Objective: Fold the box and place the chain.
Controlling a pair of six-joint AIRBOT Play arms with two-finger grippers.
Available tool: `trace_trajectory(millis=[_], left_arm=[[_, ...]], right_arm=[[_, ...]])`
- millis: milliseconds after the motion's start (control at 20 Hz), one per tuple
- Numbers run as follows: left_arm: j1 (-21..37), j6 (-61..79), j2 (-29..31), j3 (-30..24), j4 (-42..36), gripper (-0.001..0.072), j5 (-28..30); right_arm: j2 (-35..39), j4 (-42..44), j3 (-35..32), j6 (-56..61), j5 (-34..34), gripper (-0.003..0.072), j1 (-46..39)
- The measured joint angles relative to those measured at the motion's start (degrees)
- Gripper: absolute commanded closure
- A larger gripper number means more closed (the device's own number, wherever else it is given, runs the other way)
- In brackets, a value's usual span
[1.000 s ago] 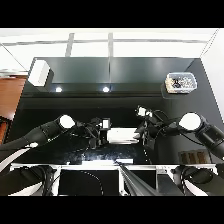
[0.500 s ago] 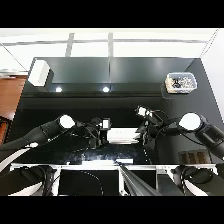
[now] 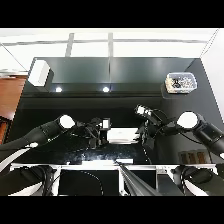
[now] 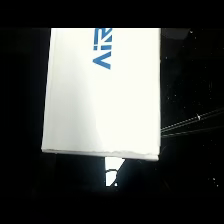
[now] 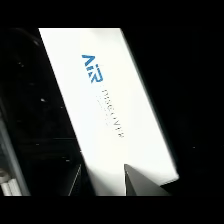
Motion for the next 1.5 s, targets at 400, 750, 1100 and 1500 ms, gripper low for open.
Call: trace_trajectory(millis=[400, 750, 1100, 1500], left_arm=[[0.0, 0.0, 0.0, 0.0, 0.0, 0.0417, 0.0], [0.0, 0.0, 0.0, 0.0, 0.0, 0.0417, 0.0], [0.0, 0.0, 0.0, 0.0, 0.0, 0.0417, 0.0], [0.0, 0.0, 0.0, 0.0, 0.0, 0.0417, 0.0]], right_arm=[[1.3, 8.0, 1.5, 26.7, 2.2, 0.0674, -4.3], [-6.7, 18.7, -0.8, 32.7, -1.9, 0.0674, -0.9], [-11.6, 16.5, -1.0, 33.5, -3.6, 0.0674, -0.2], [-11.6, 13.6, 0.0, 32.8, -3.6, 0.0674, -0.7]])
